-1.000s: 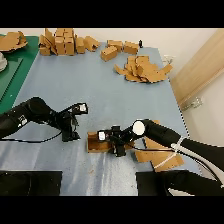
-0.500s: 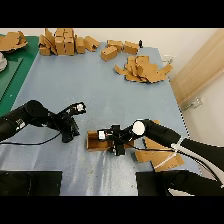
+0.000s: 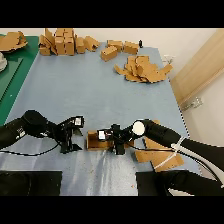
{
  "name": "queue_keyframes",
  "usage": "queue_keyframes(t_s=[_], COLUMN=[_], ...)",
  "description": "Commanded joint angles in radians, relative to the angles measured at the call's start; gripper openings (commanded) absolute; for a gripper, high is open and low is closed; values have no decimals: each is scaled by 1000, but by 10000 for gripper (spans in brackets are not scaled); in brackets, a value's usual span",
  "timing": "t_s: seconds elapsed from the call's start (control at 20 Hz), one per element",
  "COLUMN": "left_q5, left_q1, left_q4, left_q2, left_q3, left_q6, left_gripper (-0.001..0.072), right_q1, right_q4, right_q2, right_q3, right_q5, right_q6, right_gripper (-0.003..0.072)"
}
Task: Fold the box.
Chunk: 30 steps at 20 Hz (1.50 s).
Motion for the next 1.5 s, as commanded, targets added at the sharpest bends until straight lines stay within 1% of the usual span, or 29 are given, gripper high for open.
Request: queue_keyframes(t_s=[0.0, 0.2, 0.4, 0.6, 0.8, 1.0, 1.15, 1.35, 1.45], left_q5=[71, 71, 79, 88, 87, 87, 99, 148, 161], left_q1=[-46, -46, -47, -97, -114, -113, -116, -161, -189], left_q4=[1, 0, -89, -82, 17, 13, -28, -32, -32], left_q2=[1, 1, 0, -3, -13, -13, -13, -18, -37], left_q3=[-8, -8, -8, -8, -8, -8, -8, -8, -8], left_q6=[0, -1, -77, -76, -77, -77, -76, -76, -77], left_gripper=[698, 698, 699, 699, 699, 699, 699, 699, 699], right_q1=[0, 0, 0, 0, 0, 0, 0, 0, 0], right_q4=[-3, -3, -3, -3, -3, -3, -3, -3, -3], right_q2=[-1, -1, -1, -1, -1, -1, -1, -1, -1], right_q3=[0, 0, 0, 0, 0, 0, 0, 0, 0], right_q5=[0, 0, -13, -23, -23, -23, -24, -32, -34], right_q6=[0, 0, 0, 0, 0, 0, 0, 0, 0], right_gripper=[580, 580, 580, 580, 580, 579, 580, 579, 580])
